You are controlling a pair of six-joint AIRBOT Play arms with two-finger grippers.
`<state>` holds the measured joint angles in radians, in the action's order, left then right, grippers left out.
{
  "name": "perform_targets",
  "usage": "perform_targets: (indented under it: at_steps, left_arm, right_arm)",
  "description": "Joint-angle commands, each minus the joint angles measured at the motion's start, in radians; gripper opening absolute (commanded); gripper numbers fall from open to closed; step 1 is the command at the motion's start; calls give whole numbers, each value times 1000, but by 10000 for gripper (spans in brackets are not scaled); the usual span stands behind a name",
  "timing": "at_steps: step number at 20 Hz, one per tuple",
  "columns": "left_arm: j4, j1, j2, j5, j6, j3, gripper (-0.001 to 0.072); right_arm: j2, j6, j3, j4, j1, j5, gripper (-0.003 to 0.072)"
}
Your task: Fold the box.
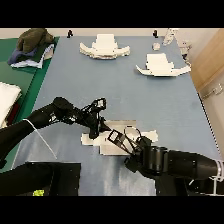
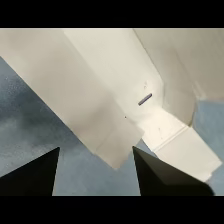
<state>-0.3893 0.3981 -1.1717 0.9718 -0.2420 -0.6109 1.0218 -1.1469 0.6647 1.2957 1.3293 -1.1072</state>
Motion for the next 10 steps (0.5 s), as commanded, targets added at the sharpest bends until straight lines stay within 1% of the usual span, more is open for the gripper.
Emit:
perform_targets:
  at_steps: [1, 4, 5, 8, 10]
  left_arm:
    - [0, 0, -1, 0, 0, 0, 14]
    - [0, 0, -1, 0, 0, 0, 14]
    - [0, 0, -1, 0, 0, 0, 15]
    - [0, 0, -1, 0, 0, 0, 15]
    - [0, 0, -1, 0, 0, 0, 15]
  right_arm:
    - [107, -20, -3, -55, 15, 76, 713]
    - [163, 35, 1, -132, 15, 105, 713]
    - [160, 81, 10, -154, 15, 101, 713]
    - [117, 188, 57, -202, 15, 30, 713]
    - [84, 229, 61, -243, 9, 26, 714]
